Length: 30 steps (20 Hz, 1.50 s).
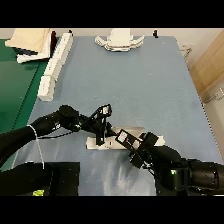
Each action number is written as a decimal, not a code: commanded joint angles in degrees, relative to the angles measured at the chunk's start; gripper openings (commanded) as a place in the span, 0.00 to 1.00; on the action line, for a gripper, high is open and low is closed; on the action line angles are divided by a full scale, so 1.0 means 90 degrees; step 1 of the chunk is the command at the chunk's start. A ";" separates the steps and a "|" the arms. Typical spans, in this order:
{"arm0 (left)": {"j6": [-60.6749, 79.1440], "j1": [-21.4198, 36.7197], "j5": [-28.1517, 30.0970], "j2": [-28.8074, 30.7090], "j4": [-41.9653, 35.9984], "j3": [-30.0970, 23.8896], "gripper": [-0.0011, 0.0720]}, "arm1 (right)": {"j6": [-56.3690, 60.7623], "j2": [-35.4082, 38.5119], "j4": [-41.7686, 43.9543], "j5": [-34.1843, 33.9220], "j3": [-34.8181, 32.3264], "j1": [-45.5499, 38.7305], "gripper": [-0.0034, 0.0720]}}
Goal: Fold the box.
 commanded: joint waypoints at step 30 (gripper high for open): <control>0.0002 0.0005 0.0000 0.0002 0.0002 0.0002 0.03 | -1.2089 0.0389 0.8522 -0.0772 -0.0823 -0.6839 1.00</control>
